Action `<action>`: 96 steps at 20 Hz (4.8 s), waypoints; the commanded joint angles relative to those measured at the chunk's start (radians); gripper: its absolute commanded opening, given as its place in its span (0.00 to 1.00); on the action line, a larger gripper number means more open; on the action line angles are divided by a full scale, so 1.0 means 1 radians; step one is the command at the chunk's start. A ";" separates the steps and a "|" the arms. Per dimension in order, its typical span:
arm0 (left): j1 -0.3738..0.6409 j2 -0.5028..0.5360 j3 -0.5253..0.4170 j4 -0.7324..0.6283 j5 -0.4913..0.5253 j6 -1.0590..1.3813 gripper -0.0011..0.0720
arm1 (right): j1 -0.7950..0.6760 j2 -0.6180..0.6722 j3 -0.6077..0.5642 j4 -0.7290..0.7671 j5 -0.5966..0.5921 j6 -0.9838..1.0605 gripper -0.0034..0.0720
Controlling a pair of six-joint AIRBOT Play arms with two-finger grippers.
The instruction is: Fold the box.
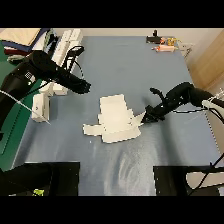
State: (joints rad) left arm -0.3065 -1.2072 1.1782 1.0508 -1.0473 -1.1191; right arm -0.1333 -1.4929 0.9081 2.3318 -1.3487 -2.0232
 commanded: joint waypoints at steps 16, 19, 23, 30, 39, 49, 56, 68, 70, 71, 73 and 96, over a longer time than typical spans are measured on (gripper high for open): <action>0.003 -0.001 0.000 -0.070 0.023 -0.049 0.04 | 0.151 0.424 -0.349 -0.032 0.341 0.123 0.05; 0.031 -0.001 0.000 -0.071 -0.055 -0.079 0.17 | 0.215 0.455 -0.397 -0.055 0.422 0.126 0.05; 0.110 -0.001 -0.002 -0.071 -0.177 -0.106 0.57 | 0.235 0.510 -0.436 -0.079 0.468 0.140 0.05; 0.140 -0.032 -0.041 -0.097 -0.177 -0.064 0.58 | 0.235 0.510 -0.438 -0.092 0.500 0.137 0.05; 0.138 -0.085 -0.040 -0.183 -0.155 0.011 0.57 | 0.235 0.512 -0.438 -0.090 0.493 0.138 0.05; 0.138 -0.188 -0.041 -0.236 -0.153 0.081 0.61 | 0.235 0.512 -0.438 -0.084 0.487 0.139 0.05; 0.138 -0.306 -0.041 -0.349 -0.261 0.243 0.61 | 0.235 0.512 -0.438 -0.083 0.476 0.139 0.05; 0.058 -0.463 -0.014 -0.486 -0.126 0.424 0.61 | 0.235 0.512 -0.438 -0.084 0.459 0.138 0.05; 0.059 -0.463 -0.008 -0.486 -0.127 0.424 0.60 | 0.235 0.512 -0.438 -0.084 0.452 0.138 0.05; 0.058 -0.463 -0.008 -0.486 -0.132 0.424 0.60 | 0.235 0.512 -0.438 -0.084 0.452 0.138 0.05; 0.050 -0.463 -0.008 -0.486 -0.145 0.426 0.60 | 0.235 0.512 -0.438 -0.084 0.454 0.138 0.05; -0.020 -0.397 0.002 -0.528 -0.206 0.874 0.03 | 0.235 0.515 -0.215 -0.639 0.447 0.414 0.55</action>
State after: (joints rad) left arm -0.3172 -1.6363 1.1793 0.5362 -1.2900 -0.3477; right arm 0.1017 -0.9783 0.6388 1.9026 -0.8997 -1.7496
